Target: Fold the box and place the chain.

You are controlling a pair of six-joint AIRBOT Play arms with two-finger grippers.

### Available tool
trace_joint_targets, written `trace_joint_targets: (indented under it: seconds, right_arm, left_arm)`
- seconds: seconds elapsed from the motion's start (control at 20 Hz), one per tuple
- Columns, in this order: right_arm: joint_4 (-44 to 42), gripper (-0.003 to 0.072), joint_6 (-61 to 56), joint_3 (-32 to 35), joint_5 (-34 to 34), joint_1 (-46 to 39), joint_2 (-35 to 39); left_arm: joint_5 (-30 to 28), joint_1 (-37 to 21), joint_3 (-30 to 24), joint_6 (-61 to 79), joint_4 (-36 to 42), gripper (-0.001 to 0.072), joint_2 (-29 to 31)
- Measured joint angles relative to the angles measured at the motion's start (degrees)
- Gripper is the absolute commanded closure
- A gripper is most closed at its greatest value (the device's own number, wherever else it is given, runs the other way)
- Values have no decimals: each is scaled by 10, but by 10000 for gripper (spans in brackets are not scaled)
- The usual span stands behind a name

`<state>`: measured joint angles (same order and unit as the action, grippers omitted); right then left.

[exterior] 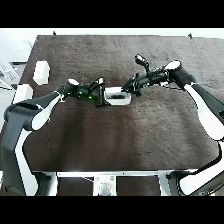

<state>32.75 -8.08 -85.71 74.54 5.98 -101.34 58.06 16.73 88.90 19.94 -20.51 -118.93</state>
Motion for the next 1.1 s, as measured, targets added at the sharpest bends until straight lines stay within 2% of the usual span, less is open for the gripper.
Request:
trace_joint_targets:
  seconds: [0.45,1.1]
  right_arm:
    - [11,494,17,0,-38,9,-2]
    - [49,493,26,0,-43,36,-14]
  left_arm:
    - [0,0,0,0,0,374,0]
    - [0,0,0,0,0,374,0]
